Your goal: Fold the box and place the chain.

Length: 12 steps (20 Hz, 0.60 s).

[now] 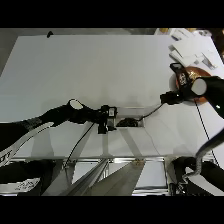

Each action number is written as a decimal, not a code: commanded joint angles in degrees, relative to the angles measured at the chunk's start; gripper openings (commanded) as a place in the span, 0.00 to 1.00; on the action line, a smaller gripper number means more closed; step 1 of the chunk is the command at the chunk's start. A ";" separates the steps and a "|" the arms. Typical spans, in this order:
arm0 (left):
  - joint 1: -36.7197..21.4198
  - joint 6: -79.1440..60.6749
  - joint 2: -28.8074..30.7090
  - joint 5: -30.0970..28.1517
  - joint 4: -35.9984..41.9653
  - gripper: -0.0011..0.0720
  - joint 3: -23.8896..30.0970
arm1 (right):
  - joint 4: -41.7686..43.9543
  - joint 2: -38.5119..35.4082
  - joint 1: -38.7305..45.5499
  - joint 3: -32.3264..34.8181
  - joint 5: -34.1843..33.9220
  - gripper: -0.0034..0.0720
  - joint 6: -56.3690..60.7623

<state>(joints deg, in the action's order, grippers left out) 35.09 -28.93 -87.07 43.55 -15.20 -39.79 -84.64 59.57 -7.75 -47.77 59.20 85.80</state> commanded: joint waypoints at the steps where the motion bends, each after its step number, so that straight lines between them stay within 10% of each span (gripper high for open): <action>1: 0.02 0.00 0.00 -0.02 -0.02 0.03 0.04 | 5.97 -12.28 -0.04 0.11 3.56 0.07 -2.62; 7: 0.02 0.00 0.00 -0.02 -0.02 0.03 0.04 | 12.44 -26.45 -0.04 0.11 11.21 0.07 -3.93; 12: 0.02 0.00 0.00 0.00 -0.02 0.03 0.04 | 34.71 -28.17 -0.04 0.11 13.94 0.07 -13.55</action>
<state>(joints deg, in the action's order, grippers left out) 35.09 -28.93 -87.07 43.55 -15.22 -39.79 -63.40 33.01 -7.75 -47.66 71.11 77.78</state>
